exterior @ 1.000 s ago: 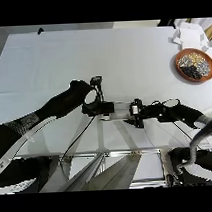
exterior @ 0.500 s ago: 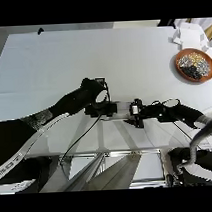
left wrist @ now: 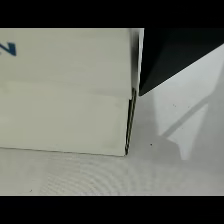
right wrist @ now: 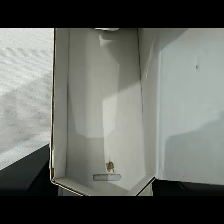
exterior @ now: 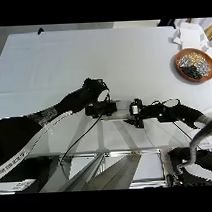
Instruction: Fold the box and place the chain.
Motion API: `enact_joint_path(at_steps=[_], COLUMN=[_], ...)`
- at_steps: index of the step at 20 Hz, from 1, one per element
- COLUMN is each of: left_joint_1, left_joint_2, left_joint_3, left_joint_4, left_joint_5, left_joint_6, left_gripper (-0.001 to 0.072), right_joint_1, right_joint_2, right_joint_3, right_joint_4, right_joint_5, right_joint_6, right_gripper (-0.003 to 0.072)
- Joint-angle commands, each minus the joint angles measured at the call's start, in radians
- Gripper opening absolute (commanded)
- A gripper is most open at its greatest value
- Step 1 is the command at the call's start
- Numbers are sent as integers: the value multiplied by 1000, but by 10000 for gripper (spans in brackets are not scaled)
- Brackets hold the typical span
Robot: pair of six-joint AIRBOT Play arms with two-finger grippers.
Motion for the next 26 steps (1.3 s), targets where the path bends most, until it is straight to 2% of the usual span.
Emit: enact_joint_path(at_steps=[1,6,10,13,17,18,19,20,26], left_joint_1=[9,25,40,40,39,39,39,39,37], left_joint_2=[-2,15,79,74,60,56,55,55,54], left_joint_3=[-5,-39,-128,-132,-133,-133,-133,-133,-133], left_joint_4=[-33,-62,-68,-90,-90,-89,-87,-87,-87], left_joint_5=[31,11,103,154,152,154,154,154,127], left_joint_6=[-5,16,26,31,31,31,33,37,28], left_gripper=[370,370,370,370,364,269,109,11,6], right_joint_1=[0,0,0,0,0,0,0,0,0], right_joint_2=[0,0,0,0,0,0,0,0,0], right_joint_3=[0,0,0,0,0,0,0,0,0], right_joint_4=[0,0,0,0,0,0,0,0,0], right_joint_5=[0,0,0,0,0,0,0,0,0], right_joint_6=[0,0,0,0,0,0,0,0,0], right_gripper=[337,337,337,337,337,337,337,337,337])
